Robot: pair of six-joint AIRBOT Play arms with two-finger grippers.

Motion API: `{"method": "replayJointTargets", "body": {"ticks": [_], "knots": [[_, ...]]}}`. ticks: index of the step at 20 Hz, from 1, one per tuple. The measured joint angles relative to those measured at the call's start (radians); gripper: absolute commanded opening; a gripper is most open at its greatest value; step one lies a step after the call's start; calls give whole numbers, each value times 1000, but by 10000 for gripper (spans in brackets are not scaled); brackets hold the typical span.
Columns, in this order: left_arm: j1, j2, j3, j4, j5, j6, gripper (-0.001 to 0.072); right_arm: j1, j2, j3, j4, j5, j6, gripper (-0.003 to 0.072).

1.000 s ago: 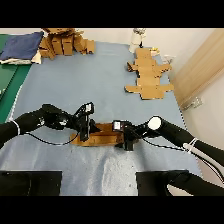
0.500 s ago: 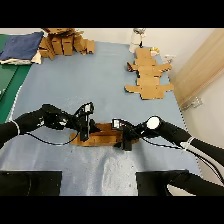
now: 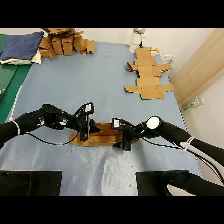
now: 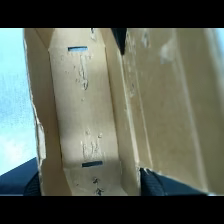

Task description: Fold the box.

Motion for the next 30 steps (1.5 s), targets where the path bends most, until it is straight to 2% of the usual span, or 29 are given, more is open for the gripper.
{"method": "replayJointTargets", "body": {"ticks": [18, 20, 30], "knots": [[0, 0, 0, 0, 0, 0, 12, 0, -2, 0, 0, 3, 0, 704], [0, 0, 0, 0, 0, 0, 12, 0, -3, 0, 0, 3, 0, 567], [0, 0, 0, 0, 0, 0, 12, 0, -4, 0, -3, 3, -1, 568]]}}
